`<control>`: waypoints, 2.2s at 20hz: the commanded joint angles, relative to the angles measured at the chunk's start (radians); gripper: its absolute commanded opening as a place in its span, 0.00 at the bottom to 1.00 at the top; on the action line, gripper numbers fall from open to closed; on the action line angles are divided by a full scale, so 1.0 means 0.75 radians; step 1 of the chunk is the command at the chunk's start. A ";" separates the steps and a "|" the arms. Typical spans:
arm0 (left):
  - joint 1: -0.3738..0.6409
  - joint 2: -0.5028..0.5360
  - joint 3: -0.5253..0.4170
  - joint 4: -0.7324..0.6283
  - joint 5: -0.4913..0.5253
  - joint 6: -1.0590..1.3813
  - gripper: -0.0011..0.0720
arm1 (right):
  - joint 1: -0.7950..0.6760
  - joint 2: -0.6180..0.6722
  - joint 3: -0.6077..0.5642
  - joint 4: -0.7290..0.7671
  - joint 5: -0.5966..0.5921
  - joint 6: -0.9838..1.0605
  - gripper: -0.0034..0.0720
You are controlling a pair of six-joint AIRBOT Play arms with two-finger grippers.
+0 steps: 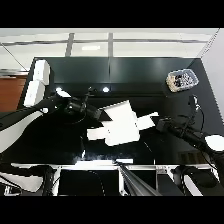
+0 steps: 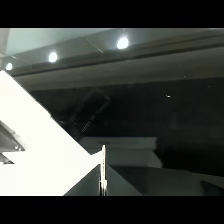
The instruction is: Fold the box and place the chain.
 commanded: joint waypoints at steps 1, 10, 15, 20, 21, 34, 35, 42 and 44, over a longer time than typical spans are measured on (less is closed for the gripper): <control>0.008 -0.021 0.048 0.159 -0.122 0.058 0.35 | 0.001 0.001 -0.001 -0.023 0.001 0.000 0.06; 0.006 -0.011 0.110 0.209 -0.145 0.106 0.06 | -0.001 0.001 0.011 -0.075 0.035 0.001 0.63; -0.036 0.140 0.116 0.407 -0.023 0.089 0.05 | -0.002 0.001 0.271 -0.573 0.358 -0.140 0.94; -0.307 0.289 0.086 0.693 0.308 0.420 0.05 | 0.048 -0.015 0.324 -0.641 0.484 -0.553 0.93; -0.334 0.284 0.086 0.720 0.319 0.477 0.05 | 0.079 -0.026 0.317 -0.641 0.470 -0.624 0.93; -0.358 0.191 0.086 0.749 0.444 0.482 0.06 | 0.479 -0.485 0.313 -0.718 0.233 -0.908 0.93; -0.358 0.191 0.086 0.750 0.443 0.482 0.06 | 0.493 -0.487 0.310 -0.719 0.233 -0.910 0.93; -0.358 0.192 0.086 0.749 0.444 0.482 0.06 | 0.507 -0.487 0.269 -0.610 0.274 -0.964 0.93; -0.358 0.192 0.086 0.749 0.444 0.482 0.06 | 0.529 -0.487 0.218 -0.491 0.191 -0.964 0.93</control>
